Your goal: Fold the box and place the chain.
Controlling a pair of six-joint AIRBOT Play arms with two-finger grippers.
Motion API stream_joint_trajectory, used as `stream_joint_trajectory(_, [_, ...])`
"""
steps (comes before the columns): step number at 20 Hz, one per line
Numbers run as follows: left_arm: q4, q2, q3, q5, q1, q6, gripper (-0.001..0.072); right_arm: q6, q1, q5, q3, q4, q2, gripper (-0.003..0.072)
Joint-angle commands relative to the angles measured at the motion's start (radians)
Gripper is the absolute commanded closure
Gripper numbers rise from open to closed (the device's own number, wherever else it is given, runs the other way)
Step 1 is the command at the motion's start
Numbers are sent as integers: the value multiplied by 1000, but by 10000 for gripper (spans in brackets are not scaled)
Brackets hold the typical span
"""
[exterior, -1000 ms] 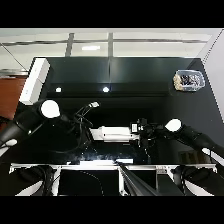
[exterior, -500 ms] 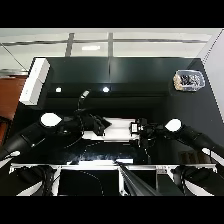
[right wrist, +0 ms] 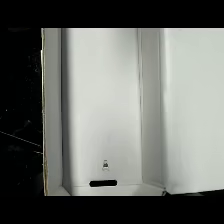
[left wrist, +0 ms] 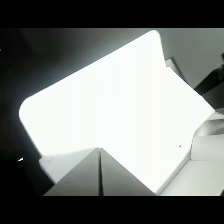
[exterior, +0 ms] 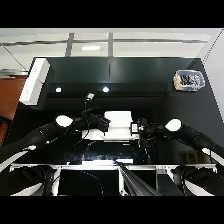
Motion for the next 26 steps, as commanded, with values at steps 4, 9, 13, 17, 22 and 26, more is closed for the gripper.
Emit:
stream_joint_trajectory(4, [137, 94, 19, -75, 60, 2, 686, 0, 0, 0, 0, 0, -1, 224])
stream_joint_trajectory(9, [367, 335, 18, -281, 257, -10, 685, 0, 0, 0, 0, 0, -1, 225])
stream_joint_trajectory(13, [425, 369, 16, -591, 354, 33, 683, -1, 1, 0, 0, 0, -1, 224])
stream_joint_trajectory(17, [595, 341, -24, -549, 301, 183, -3, -1, 1, 0, 0, 0, -1, 225])
stream_joint_trajectory(22, [621, 243, -33, -432, 214, 329, 0, -1, 1, 0, 0, 0, -1, 226])
stream_joint_trajectory(26, [619, 157, -33, -376, 153, 338, 0, -1, 1, 0, 0, 0, -1, 227])
